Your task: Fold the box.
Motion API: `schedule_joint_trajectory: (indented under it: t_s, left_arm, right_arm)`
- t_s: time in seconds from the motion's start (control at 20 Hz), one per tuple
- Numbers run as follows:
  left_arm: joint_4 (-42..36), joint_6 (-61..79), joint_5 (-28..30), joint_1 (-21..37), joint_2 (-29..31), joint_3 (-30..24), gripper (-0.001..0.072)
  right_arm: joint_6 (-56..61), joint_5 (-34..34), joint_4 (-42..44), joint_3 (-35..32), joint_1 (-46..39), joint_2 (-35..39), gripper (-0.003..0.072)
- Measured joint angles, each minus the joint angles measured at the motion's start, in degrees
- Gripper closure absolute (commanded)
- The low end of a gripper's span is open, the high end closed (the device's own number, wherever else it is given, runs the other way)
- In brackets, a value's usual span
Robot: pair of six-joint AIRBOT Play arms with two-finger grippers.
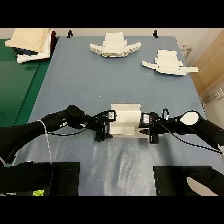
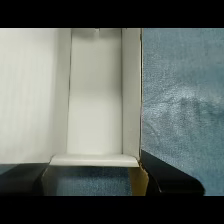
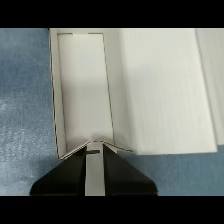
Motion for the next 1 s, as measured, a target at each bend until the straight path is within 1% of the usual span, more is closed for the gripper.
schedule_joint_trajectory:
  t_s: [0.05,0.1,0.15,0.2,0.25,0.35,0.65,0.7,0.75,0.85,0.95,1.0]
  left_arm:
    - [0.0,0.0,0.0,0.0,0.0,0.0,0.0346]
    - [0.0,0.0,0.0,0.0,0.0,0.0,0.0347]
    - [0.0,0.02,0.0,0.0,-0.02,0.0,0.0346]
    - [0.0,0.0,0.0,0.0,0.0,0.0,0.0347]
    - [0.02,0.09,0.0,0.0,0.0,0.0,0.0347]
    - [0.0,0.04,-0.02,0.0,0.0,0.0,0.0347]
    - [0.0,0.04,-0.02,0.0,0.0,0.0,0.0347]
    - [0.0,0.04,-0.02,0.0,0.0,0.0,0.0347]
    - [0.02,0.04,-0.02,0.0,0.0,0.0,0.0347]
    - [0.0,0.04,-0.02,-0.02,0.0,0.0,0.0347]
    - [-0.07,-0.09,0.04,-0.02,0.0,0.0,0.0347]
    - [-0.07,-0.09,0.04,-0.02,-0.02,0.0,0.0347]
  right_arm:
    - [-0.09,-0.74,0.26,0.0,0.59,-0.26,0.052]
    - [-0.11,-1.25,0.48,0.0,1.22,-0.55,0.0484]
    - [-0.11,-1.75,0.76,0.0,1.73,-0.81,0.0249]
    - [-0.11,-2.05,1.16,0.0,2.14,-1.11,0.0067]
    - [-0.17,-2.27,1.49,-0.02,2.47,-1.46,0.0009]
    - [-0.24,-3.15,2.23,-0.02,2.82,-2.23,-0.0034]
    - [-0.15,-3.63,2.75,-0.02,3.17,-3.34,-0.0034]
    - [0.31,-3.63,2.27,-0.02,3.19,-3.17,0.0019]
    - [1.29,-3.61,1.44,-0.04,3.21,-2.84,0.021]
    - [6.67,-2.38,-4.15,0.02,3.28,-1.16,0.0395]
    - [16.35,-1.03,-10.47,0.68,3.23,1.36,0.0624]
    - [22.43,0.22,-14.29,1.14,3.34,2.75,0.0682]
